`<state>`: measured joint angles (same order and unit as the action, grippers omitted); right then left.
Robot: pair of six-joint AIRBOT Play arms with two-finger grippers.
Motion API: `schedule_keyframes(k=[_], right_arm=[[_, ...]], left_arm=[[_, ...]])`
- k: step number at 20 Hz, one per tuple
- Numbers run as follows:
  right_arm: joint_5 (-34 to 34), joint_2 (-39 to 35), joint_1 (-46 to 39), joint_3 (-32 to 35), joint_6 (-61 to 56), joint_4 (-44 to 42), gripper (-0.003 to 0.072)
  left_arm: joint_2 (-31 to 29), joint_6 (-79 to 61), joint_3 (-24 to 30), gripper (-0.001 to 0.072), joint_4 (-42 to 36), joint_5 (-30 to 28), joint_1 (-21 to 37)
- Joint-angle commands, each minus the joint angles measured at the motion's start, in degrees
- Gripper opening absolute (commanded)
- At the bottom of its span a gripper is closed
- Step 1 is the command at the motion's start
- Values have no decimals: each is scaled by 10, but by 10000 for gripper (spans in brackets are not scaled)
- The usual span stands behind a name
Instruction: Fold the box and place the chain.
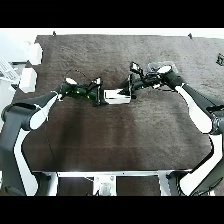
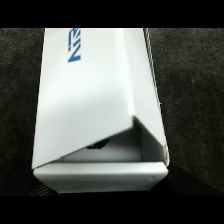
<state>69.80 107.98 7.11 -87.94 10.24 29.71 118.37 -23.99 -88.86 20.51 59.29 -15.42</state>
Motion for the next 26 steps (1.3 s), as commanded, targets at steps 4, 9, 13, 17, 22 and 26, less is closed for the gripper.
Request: schedule_keyframes(k=[4,9,13,17,22,26], right_arm=[[-26,0,12,6,1,9,329],[6,0,14,7,-2,9,283],[25,0,14,48,-1,7,283],[24,0,14,68,3,7,283],[22,0,14,68,1,5,180],[18,0,14,68,-4,5,11]], left_arm=[[0,0,0,527,0,1,0],[0,0,0,527,0,1,0],[0,0,0,527,0,1,0],[0,0,0,527,0,1,0],[0,0,0,527,0,1,0],[0,0,0,527,0,1,0]])
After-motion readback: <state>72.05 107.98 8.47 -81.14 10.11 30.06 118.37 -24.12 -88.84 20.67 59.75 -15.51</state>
